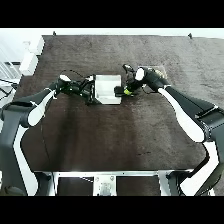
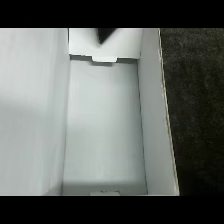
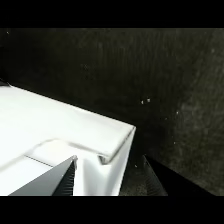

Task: Fold the box and place the chain.

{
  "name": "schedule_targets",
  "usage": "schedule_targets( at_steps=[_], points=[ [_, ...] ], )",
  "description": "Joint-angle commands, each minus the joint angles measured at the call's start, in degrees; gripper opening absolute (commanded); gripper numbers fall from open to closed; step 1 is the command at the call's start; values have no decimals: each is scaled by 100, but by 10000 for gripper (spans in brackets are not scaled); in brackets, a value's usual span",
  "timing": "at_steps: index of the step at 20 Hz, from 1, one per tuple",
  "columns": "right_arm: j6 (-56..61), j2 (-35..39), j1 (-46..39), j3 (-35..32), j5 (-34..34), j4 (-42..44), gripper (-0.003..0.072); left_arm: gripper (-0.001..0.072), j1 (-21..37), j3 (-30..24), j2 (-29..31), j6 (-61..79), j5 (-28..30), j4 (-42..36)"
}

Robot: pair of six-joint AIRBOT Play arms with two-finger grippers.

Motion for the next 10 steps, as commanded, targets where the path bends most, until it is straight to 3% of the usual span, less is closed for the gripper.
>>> schedule_targets(
  at_steps=[1, 5, 10],
  points=[
    [498, -15, 105, 295, 538, -658, 477, 395, 2, 0, 4, 0, 7, -2],
    [970, -42, 273, 658, 798, -1187, 474, 395, 2, 0, 4, 0, 7, -2],
    [1102, -619, 492, 1491, 1718, -1598, 474, 395, 2, 0, 4, 0, 7, -2]
  ],
)
